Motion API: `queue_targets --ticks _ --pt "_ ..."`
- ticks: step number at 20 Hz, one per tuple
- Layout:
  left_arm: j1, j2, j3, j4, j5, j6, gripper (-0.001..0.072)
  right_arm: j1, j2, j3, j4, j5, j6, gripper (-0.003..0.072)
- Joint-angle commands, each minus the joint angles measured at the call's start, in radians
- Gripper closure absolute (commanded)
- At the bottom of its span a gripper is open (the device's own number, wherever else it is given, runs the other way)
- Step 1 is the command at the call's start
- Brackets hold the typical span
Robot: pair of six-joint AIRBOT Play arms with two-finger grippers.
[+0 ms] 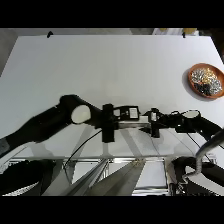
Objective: Fold the box and place the chain.
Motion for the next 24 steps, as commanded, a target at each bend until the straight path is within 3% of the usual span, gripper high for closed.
queue_targets --ticks 1,7,9,15,18,20,24 --pt "-0.114 -0.072 0.0 0.004 0.345 -0.094 0.0705 0.0 0.001 0.0 0.0 0.002 0.0 0.033" --pt "-0.067 -0.193 0.0 0.003 0.667 -0.29 0.0705 0.0 0.001 0.0 0.0 0.002 0.0 0.033" --pt "-0.042 -0.198 0.0 0.003 0.722 -0.301 0.0706 0.0 0.001 0.0 0.0 0.002 0.0 0.033" --pt "0.038 -0.256 0.0 0.003 0.699 -0.387 0.0701 0.0 0.001 0.0 0.0 0.002 0.0 0.033" --pt "0.043 -0.285 0.0 0.003 0.617 -0.384 0.0701 0.0 0.001 0.0 0.0 0.002 0.0 0.033" --pt "0.045 -0.26 0.0 0.004 0.544 -0.384 0.0702 0.0 0.001 0.0 0.0 0.002 0.0 0.033" --pt "0.061 -0.099 0.0 0.043 0.437 -0.384 0.0705 0.0 0.001 0.0 0.0 0.002 0.0 0.033"
